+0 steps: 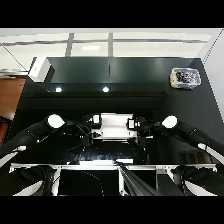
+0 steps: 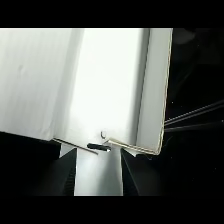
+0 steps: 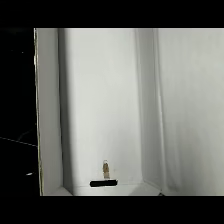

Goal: Fold the box and place the chain.

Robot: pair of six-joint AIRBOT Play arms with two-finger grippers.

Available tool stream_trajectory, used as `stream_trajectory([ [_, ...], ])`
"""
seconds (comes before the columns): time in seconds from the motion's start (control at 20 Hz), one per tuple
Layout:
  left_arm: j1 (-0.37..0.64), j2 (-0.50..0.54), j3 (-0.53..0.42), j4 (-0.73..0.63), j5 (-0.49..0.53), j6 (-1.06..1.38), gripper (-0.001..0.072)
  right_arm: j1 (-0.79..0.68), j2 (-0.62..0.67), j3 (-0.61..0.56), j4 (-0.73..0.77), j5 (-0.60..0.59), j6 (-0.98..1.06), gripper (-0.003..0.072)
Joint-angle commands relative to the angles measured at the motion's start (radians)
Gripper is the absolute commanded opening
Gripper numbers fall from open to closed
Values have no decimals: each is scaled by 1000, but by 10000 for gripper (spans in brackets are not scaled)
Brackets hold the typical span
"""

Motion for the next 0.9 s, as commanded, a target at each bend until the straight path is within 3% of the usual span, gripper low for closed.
stream_trajectory([
  [0.0, -21, -4, 0, -44, 8, 4, 321, 1, 0, 0, 0, 0, 1, 189],
  [0.05, -34, -7, -1, -48, 16, 6, 247, 1, 0, 0, 0, -1, 1, 189],
  [0.1, -47, -11, -1, -51, 22, 14, 232, 1, 0, 0, 0, -1, 1, 189],
  [0.55, -67, -35, -1, -112, 79, 21, 228, 1, 0, 0, 0, -1, 1, 189],
  [0.6, -67, -35, -1, -114, 80, 21, 263, 1, 0, 0, 0, -1, 2, 189],
  [0.65, -67, -35, -1, -114, 79, 21, 404, 1, 0, 0, 0, -1, 1, 189],
  [0.7, -66, -35, -1, -114, 78, 21, 451, 1, 0, 0, 0, -1, 1, 189],
  [0.75, -66, -35, -1, -113, 78, 21, 444, 1, 0, 0, 0, -1, 1, 189],
  [0.8, -66, -35, -1, -112, 77, 21, 344, 1, 0, 0, 0, -1, 2, 189],
  [0.85, -66, -35, -1, -113, 76, 21, 332, 1, 0, 0, 0, -1, 2, 189],
])
